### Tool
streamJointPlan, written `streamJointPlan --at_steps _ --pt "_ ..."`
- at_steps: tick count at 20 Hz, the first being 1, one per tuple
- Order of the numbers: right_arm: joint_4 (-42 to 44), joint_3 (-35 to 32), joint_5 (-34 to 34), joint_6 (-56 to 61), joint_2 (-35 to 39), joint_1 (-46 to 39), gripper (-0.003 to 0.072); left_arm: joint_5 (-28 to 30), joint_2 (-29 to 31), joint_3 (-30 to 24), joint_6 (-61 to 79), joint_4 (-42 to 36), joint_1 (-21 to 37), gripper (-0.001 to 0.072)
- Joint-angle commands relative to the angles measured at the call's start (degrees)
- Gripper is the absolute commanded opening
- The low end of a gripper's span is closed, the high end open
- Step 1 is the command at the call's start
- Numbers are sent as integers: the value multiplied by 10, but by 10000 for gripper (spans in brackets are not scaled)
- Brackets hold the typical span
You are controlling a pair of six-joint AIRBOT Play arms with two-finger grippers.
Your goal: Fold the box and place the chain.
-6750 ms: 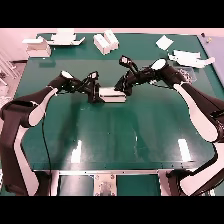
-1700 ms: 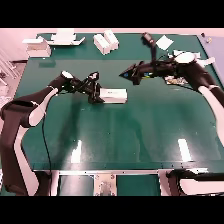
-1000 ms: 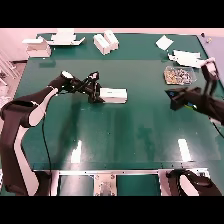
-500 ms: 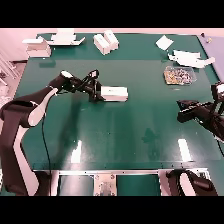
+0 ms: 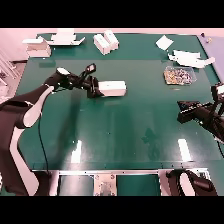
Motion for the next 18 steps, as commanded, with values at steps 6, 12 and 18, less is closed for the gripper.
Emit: streamJointPlan --at_steps 6,12,18 --pt "1 0 0 1 0 0 7 61 96 -37 -107 10 95 11" --pt "20 0 0 2 0 0 7 233 234 -208 -109 9 148 12" --pt "35 0 0 2 0 0 7 475 355 -365 -108 -72 157 12"
